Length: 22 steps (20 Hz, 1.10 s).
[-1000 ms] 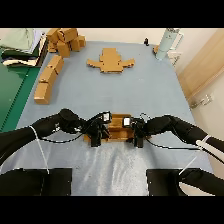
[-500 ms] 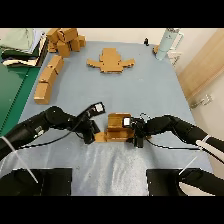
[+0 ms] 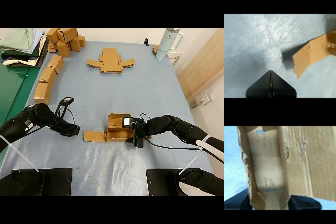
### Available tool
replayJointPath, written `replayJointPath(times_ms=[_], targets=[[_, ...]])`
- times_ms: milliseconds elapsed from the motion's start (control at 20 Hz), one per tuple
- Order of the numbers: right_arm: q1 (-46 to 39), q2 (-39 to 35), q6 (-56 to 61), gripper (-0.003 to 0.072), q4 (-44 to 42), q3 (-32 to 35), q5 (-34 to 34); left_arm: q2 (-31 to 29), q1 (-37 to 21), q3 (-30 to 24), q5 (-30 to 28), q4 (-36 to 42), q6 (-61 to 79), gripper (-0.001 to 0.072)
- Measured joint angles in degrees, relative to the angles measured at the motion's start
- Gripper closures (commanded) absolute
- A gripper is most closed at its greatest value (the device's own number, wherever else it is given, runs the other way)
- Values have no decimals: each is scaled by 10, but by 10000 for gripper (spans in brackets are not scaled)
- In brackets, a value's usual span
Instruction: Fold the box.
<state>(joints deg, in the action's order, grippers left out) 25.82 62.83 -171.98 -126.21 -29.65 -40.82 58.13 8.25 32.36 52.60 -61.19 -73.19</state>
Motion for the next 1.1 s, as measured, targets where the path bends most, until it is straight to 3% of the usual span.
replayJointPath(times_ms=[150, 350, 700, 850, 1050, 1100], targets=[[0, 0, 0, 126, 0, 0, 0, 32, 19, -8, 0, 86, 28, 696], [0, 0, 0, 126, 0, 0, 0, 61, 85, -12, -46, 179, 60, 697], [0, 0, 0, 126, 0, 0, 0, 70, 177, -4, -106, 259, 73, 701], [0, 0, 0, 126, 0, 0, 0, 62, 201, 16, -113, 245, 27, 700], [0, 0, 0, 126, 0, 0, 0, 50, 212, 54, -109, 147, -94, 693], [0, 0, 0, 126, 0, 0, 0, 48, 214, 63, -110, 132, -113, 649]])
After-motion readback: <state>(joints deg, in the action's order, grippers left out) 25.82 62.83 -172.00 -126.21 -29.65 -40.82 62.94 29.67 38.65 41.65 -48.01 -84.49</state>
